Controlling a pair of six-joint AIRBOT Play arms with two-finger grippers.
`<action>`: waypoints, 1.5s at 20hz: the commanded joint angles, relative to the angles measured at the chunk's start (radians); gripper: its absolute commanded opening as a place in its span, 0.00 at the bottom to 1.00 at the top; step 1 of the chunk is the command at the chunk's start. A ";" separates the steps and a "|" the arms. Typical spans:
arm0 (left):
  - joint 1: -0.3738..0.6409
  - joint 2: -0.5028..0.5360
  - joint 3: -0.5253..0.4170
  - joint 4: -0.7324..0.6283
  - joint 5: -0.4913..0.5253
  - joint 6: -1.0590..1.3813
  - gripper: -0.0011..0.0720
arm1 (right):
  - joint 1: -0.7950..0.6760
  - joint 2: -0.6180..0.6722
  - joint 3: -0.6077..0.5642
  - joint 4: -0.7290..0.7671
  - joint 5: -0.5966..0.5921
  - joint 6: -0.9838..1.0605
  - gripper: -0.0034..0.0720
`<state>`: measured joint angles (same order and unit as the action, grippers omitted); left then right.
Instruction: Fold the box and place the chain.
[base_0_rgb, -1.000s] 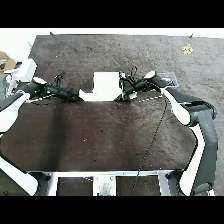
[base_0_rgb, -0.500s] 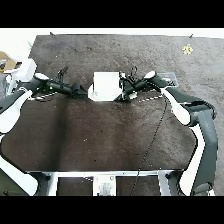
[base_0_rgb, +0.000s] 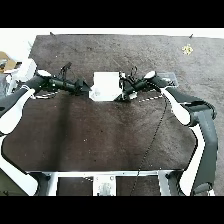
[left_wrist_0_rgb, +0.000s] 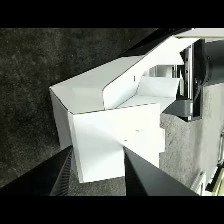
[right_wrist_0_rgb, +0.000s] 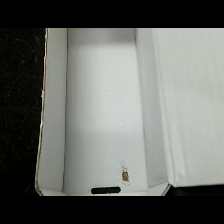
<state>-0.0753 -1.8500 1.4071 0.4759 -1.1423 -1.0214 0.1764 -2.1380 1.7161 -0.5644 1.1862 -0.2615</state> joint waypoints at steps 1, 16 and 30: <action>-0.005 0.001 0.002 -0.001 -0.006 -0.003 0.51 | 0.001 0.000 0.000 0.000 0.000 0.000 0.64; -0.168 0.000 0.203 0.431 0.021 -0.353 0.51 | 0.001 0.000 0.000 0.000 0.000 0.000 0.64; -0.290 -0.027 0.278 0.699 0.056 -0.604 0.51 | 0.001 0.000 0.000 0.000 0.000 0.000 0.64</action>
<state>-0.3553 -1.8648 1.6814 1.1507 -1.0801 -1.5883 0.1764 -2.1380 1.7161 -0.5644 1.1862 -0.2615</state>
